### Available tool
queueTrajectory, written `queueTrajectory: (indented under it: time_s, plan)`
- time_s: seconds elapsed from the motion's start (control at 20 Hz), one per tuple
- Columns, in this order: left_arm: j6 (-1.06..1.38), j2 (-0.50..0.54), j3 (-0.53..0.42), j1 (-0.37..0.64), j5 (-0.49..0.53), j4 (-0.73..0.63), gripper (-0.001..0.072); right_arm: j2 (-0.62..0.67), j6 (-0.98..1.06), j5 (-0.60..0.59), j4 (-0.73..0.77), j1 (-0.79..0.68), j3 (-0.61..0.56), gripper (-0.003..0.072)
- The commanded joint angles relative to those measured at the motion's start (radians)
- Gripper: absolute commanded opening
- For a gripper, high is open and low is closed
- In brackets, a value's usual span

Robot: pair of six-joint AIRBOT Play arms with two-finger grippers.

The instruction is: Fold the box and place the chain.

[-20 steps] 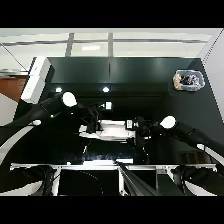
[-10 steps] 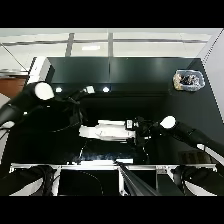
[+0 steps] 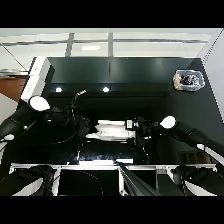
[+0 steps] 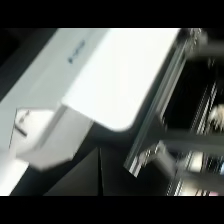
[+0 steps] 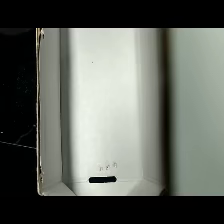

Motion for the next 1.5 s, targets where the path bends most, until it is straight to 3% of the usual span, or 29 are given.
queueTrajectory:
  time_s: [0.0,0.15,0.35,0.5,0.8,1.05,1.2,1.3,1.35,1.4,1.45]
  plan:
    - [0.09,0.001,-0.068,-0.01,0.232,-0.282,0.003,0.0,0.0,0.001,0.0,0.0,0.0,0.0539]
    - [0.129,-0.008,-0.067,-0.052,0.414,-0.338,0.003,0.0,0.0,0.001,0.001,0.0,0.0,0.0538]
    - [0.145,-0.061,-0.067,-0.181,0.636,-0.195,0.003,0.0,0.0,0.001,0.001,0.0,0.0,0.0538]
    - [0.145,-0.09,-0.067,-0.235,0.651,-0.149,0.003,0.0,0.0,0.0,0.0,0.0,0.0,0.0538]
    - [0.145,-0.114,-0.057,-0.225,0.626,-0.119,0.003,0.0,0.0,0.001,0.001,0.0,0.0,0.0538]
    - [0.106,0.056,-0.023,-0.082,0.476,0.076,0.0031,0.0,0.0,0.001,0.001,0.0,0.0,0.0538]
    - [0.093,0.183,-0.024,0.108,0.267,0.12,0.0032,0.0,0.0,0.001,0.0,0.0,0.0,0.0538]
    - [0.094,0.192,-0.025,0.198,0.099,0.165,0.0034,0.0,0.0,0.001,0.001,0.0,0.0,0.0538]
    - [0.121,0.184,-0.03,0.219,0.039,0.175,0.0143,0.0,0.0,0.0,0.0,0.0,0.0,0.0538]
    - [0.183,0.175,-0.039,0.221,-0.001,0.195,0.056,0.0,0.0,0.0,0.0,0.0,0.0,0.0538]
    - [0.263,0.168,-0.053,0.211,-0.016,0.21,0.0702,0.0,0.0,0.0,0.001,0.0,0.0,0.0538]
